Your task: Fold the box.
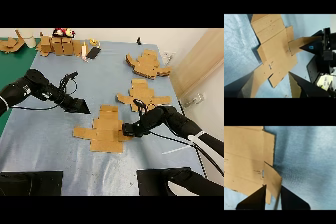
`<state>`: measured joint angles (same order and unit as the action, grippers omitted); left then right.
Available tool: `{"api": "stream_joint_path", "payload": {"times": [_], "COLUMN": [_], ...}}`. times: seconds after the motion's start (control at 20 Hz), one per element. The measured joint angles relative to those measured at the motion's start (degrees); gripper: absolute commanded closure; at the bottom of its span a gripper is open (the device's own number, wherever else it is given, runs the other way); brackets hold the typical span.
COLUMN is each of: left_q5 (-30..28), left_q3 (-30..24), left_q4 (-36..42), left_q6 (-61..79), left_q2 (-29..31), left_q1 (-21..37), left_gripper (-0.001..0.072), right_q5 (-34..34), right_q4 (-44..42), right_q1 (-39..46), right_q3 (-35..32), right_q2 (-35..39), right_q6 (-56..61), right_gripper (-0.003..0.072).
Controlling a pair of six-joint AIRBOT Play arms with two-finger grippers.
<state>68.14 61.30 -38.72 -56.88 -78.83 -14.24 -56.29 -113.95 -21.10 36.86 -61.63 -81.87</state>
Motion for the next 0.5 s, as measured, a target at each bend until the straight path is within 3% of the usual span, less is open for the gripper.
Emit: {"api": "stream_joint_path", "payload": {"times": [0.1,0.15,0.2,0.5], "left_q5": [0.02,0.02,0.02,0.85], "left_q3": [0.0,0.0,0.0,-0.37], "left_q4": [0.0,0.0,0.0,0.07], "left_q6": [-0.04,-0.04,-0.04,2.4], "left_q2": [0.0,0.0,0.0,-0.79], "left_q1": [0.0,0.0,0.0,0.9], "left_gripper": [0.0059,0.0059,0.0059,0.0059], "right_q5": [0.33,0.48,0.7,6.27], "right_q4": [-1.49,-2.12,-2.78,-7.54], "right_q1": [-0.02,0.0,-0.02,-0.5], "right_q3": [0.0,0.0,-0.02,-2.58], "right_q2": [-0.55,-0.74,-0.85,-1.09], "right_q6": [-1.14,-1.88,-2.78,-14.43], "right_gripper": [0.058,0.0607,0.0686,0.0687]}}
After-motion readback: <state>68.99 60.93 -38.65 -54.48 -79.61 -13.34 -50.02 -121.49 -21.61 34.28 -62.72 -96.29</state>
